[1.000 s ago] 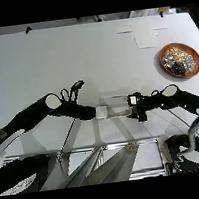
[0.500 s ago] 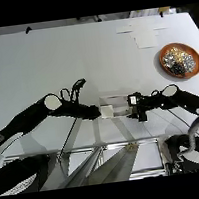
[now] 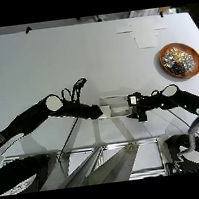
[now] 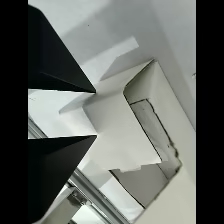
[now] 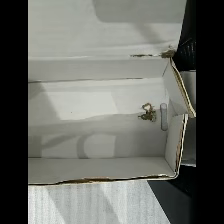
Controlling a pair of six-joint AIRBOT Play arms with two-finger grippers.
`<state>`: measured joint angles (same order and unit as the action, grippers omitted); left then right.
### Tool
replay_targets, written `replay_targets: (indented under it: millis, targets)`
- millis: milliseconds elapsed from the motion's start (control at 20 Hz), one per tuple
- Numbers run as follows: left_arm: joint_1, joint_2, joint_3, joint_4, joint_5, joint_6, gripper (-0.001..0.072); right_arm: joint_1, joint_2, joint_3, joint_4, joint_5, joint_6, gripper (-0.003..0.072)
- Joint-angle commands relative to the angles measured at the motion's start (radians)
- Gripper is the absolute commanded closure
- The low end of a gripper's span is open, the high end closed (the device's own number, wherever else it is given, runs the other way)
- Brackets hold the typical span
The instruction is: Fold the box and place the chain.
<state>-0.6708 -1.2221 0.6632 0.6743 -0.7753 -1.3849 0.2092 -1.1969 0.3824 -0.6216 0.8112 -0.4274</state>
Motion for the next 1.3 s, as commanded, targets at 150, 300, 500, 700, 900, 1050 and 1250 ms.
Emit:
replay_targets:
  millis: [150,300,500,700,900,1050,1250]
  targets:
    - [-0.064,-0.055,0.086,0.188,0.021,-0.211,0.0408,0.000,0.000,0.000,0.000,0.000,0.000,0.0345]
    - [-0.093,-0.081,0.119,0.268,0.005,-0.296,0.0408,0.000,0.000,0.000,0.000,0.000,0.000,0.0345]
    - [-0.117,-0.105,0.161,0.346,-0.010,-0.404,0.0408,0.000,0.000,0.000,0.000,0.000,0.000,0.0345]
    - [-0.147,-0.111,0.197,0.444,-0.031,-0.539,0.0411,0.000,0.000,0.000,0.000,0.000,0.000,0.0345]
    - [-0.187,-0.156,0.270,0.569,-0.152,-0.720,0.0420,0.000,0.000,0.000,0.000,0.000,0.000,0.0345]
    - [-0.230,-0.231,0.363,0.648,-0.253,-0.824,0.0422,0.000,0.000,0.000,0.000,0.000,0.000,0.0345]
    - [-0.286,-0.313,0.484,0.760,-0.317,-0.948,0.0439,0.000,0.000,0.000,0.000,0.000,0.000,0.0345]
